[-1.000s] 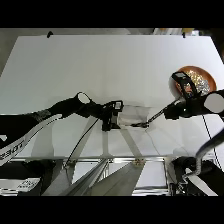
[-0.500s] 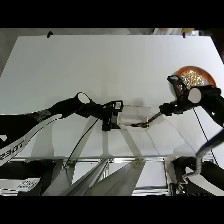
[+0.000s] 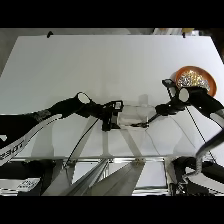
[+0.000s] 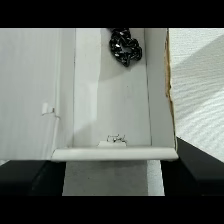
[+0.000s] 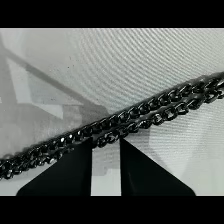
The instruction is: Fold the box and place the chain.
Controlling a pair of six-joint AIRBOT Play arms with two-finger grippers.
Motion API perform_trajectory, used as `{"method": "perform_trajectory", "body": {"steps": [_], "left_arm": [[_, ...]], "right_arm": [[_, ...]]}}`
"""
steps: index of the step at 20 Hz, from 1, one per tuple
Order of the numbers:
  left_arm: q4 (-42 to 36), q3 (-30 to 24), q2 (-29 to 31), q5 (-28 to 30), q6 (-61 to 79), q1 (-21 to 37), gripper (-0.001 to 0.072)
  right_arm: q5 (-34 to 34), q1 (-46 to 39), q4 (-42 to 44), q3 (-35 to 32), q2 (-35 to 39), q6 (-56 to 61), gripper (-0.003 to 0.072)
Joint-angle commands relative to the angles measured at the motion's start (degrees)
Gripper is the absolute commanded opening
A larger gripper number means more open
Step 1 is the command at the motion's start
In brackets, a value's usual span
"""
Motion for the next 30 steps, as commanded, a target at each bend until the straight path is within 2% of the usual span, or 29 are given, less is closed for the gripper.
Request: {"method": "perform_trajectory", "body": {"steps": [1, 3, 6, 13, 16, 20, 24, 30], "left_arm": [[0.02, 0.04, 0.04, 0.02, 0.02, 0.02, 0.0273], [0.00, 0.07, 0.04, 0.02, 0.02, 0.02, 0.0273], [0.00, 0.07, 0.04, 0.02, 0.02, 0.02, 0.0273], [0.00, 0.07, 0.04, 0.02, 0.02, 0.02, 0.0273], [0.02, 0.07, 0.04, 0.00, 0.02, 0.02, 0.0273], [0.02, 0.07, 0.04, 0.02, 0.02, 0.02, 0.0273], [0.00, 0.07, 0.04, 0.00, 0.02, 0.02, 0.0273], [0.00, 0.07, 0.04, 0.02, 0.02, 0.02, 0.0273]], "right_arm": [[1.44, -0.02, 0.02, -0.04, -1.14, 0.44, 0.0058], [3.28, 0.00, -0.17, -0.04, -1.03, -0.09, 0.0018], [5.62, 0.00, -0.63, -0.04, 2.86, -0.37, 0.0018], [12.92, 0.00, 1.99, -0.04, 24.57, -2.89, 0.0018], [16.17, 0.00, 9.20, -0.04, 33.57, -4.44, 0.0018], [15.74, 0.00, 21.57, -0.04, 41.20, -5.81, 0.0018], [15.02, 0.00, 32.15, -0.04, 42.80, -8.48, 0.0018], [8.87, 0.55, 46.95, -0.04, 42.77, -14.78, 0.0018]]}}
